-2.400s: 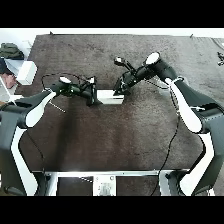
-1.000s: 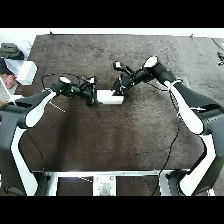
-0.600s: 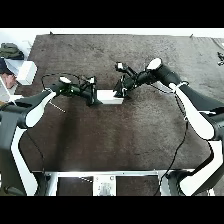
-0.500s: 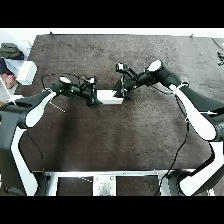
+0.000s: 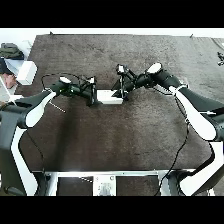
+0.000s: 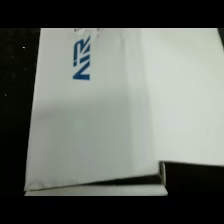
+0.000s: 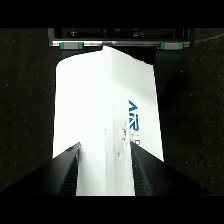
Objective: Fold the box and place the chain.
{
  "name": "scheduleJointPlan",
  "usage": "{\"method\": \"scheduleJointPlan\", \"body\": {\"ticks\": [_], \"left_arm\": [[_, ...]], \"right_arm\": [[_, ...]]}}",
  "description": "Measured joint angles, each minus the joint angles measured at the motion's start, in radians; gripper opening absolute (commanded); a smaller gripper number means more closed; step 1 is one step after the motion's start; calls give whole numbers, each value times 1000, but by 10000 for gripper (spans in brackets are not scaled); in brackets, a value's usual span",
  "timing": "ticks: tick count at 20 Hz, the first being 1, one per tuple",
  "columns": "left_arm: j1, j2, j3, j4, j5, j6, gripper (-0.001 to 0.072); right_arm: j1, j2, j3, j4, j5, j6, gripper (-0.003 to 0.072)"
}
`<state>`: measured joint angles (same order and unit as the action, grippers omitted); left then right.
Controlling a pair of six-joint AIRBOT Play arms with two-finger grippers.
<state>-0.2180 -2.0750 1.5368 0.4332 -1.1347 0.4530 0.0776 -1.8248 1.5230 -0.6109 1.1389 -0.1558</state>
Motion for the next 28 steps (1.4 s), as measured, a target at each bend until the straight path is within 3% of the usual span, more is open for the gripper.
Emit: {"method": "scheduleJointPlan", "body": {"ticks": [13, 14, 15, 16, 28], "left_arm": [[0, 0, 0, 0, 0, 0, 345], [0, 0, 0, 0, 0, 0, 344], [0, 0, 0, 0, 0, 0, 344], [0, 0, 0, 0, 0, -1, 344], [0, 0, 0, 0, 0, 0, 345]], "right_arm": [[2, -29, 26, 40, -58, -34, 364], [2, -27, 29, 42, -60, -35, 332], [2, -24, 32, 42, -60, -35, 212], [2, -21, 34, 45, -60, -35, 172], [1, -14, 35, -40, -43, -9, 169]]}}
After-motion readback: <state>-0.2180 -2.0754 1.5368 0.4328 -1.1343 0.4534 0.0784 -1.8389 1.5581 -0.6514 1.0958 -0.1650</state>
